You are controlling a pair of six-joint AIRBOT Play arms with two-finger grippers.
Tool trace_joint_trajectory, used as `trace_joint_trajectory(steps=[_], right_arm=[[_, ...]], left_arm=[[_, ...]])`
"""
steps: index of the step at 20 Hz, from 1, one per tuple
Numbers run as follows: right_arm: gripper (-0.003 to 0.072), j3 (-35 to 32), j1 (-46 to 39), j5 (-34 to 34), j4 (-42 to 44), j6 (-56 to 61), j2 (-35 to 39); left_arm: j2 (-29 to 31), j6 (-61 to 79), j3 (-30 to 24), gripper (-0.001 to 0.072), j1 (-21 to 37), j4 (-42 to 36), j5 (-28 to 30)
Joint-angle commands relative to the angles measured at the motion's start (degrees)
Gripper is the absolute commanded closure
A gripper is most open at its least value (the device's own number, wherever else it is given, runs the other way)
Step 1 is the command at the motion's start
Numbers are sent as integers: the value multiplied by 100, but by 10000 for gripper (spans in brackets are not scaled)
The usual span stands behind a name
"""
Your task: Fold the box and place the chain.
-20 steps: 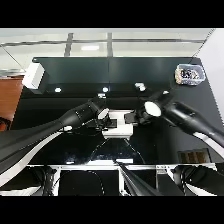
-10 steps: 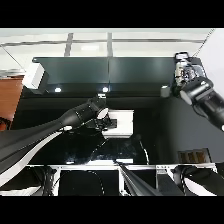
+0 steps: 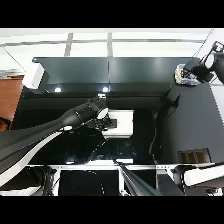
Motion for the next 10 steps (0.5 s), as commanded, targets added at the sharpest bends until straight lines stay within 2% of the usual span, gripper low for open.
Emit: trace_joint_trajectory(steps=[1, 2, 4, 10], right_arm=[[-34, 1917, -306, 1128, 422, -59, -1335], [32, 2192, -308, 1182, 459, -81, -1554], [67, 2616, -308, 1222, 603, -79, -1921], [69, 2730, -317, 1233, 584, -81, -2312]], left_arm=[[-2, 2, 2, 681, 0, 0, 2], [-2, 2, 2, 681, 0, 0, 13], [-2, 2, 2, 681, 4, 2, 44], [-2, 0, 2, 681, 0, -22, 22]])
